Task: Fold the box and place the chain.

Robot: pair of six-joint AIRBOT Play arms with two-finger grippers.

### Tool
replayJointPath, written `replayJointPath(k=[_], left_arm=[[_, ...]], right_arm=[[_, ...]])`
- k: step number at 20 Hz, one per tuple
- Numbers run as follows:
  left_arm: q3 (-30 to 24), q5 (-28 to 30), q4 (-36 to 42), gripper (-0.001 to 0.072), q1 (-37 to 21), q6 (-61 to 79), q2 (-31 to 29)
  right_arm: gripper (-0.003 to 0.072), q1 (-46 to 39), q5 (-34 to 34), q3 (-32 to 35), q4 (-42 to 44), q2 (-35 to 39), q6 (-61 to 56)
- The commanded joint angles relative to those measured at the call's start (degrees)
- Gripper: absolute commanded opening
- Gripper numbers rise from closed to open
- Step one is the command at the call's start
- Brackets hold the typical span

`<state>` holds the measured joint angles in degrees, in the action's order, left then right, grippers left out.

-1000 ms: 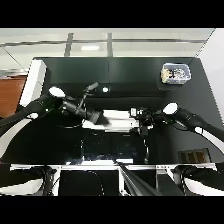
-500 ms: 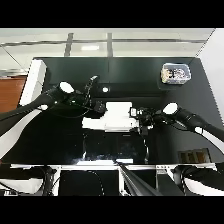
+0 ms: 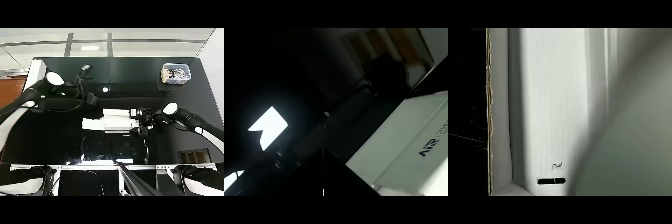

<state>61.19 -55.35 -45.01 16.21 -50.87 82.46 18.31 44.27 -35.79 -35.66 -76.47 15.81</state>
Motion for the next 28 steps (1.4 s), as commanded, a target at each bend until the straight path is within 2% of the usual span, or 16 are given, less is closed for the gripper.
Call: replayJointPath(k=[1, 2, 3, 4, 6, 7, 8, 9, 12, 17, 18, 21, 22, 23, 24, 28], left_arm=[[-5.27, 2.82, -1.22, 0.0023, -3.23, -0.35, -9.57], [-8.85, 4.20, -0.94, 0.0023, -3.48, 0.50, -12.09], [-12.68, 4.39, -0.42, 0.0024, -3.43, 4.20, -14.12], [-16.06, 3.15, 0.90, 0.0026, -3.23, 10.16, -15.32], [-20.41, -1.16, 2.32, 0.0029, -2.58, 25.27, -15.43], [-21.86, -1.64, 1.99, 0.0088, -2.01, 32.00, -15.41], [-23.04, -0.59, 1.99, 0.0359, -1.33, 40.48, -15.39], [-23.71, 1.55, 1.99, 0.0720, -0.46, 47.98, -15.34], [-23.50, 9.01, 1.53, 0.0720, 3.04, 57.37, -13.97], [-20.35, 9.64, 4.33, 0.0688, 8.02, 59.23, -8.22], [-19.93, 9.44, 4.42, 0.0659, 8.13, 59.21, -7.13], [-19.80, 6.14, 5.88, 0.0406, 8.13, 59.23, -6.34], [-19.82, 4.90, 6.86, 0.0347, 8.15, 59.23, -6.34], [-19.82, 5.01, 7.85, 0.0334, 8.17, 59.30, -6.34], [-19.80, 5.73, 8.72, 0.0263, 8.17, 59.43, -6.34], [-19.80, 8.70, 10.88, 0.0225, 8.81, 59.52, -6.03]], right_arm=[[0.0402, 0.02, -0.07, -0.02, 0.07, -0.04, -0.11], [0.0385, 0.02, -0.07, -0.02, 0.04, -0.04, -0.11], [0.0211, 0.02, 0.22, -0.02, 0.02, -0.04, 0.00], [0.0167, 0.02, 0.31, -0.02, 0.00, -0.04, 0.09], [0.0168, 0.02, 0.31, -0.02, 0.02, -0.04, 0.09], [0.0167, 0.02, 0.28, -0.02, 0.02, -0.04, 0.09], [0.0168, 0.02, 0.28, -0.02, 0.02, -0.04, 0.09], [0.0168, 0.02, 0.28, -0.02, 0.02, -0.04, 0.09], [0.0168, 0.02, 0.28, -0.02, 0.02, -0.04, 0.09], [0.0167, 0.02, 0.07, -0.02, 0.04, -0.04, 0.07], [0.0168, 0.02, 0.07, -0.02, 0.04, -0.04, 0.07], [0.0168, 0.02, 0.07, -0.02, 0.04, -0.04, 0.07], [0.0168, 0.02, 0.07, -0.02, 0.04, -0.04, 0.07], [0.0168, 0.02, 0.07, -0.02, 0.04, -0.04, 0.07], [0.0168, 0.02, 0.07, -0.02, 0.07, -0.04, 0.07], [0.0168, 0.02, 0.07, -0.02, 0.04, -0.04, 0.07]])
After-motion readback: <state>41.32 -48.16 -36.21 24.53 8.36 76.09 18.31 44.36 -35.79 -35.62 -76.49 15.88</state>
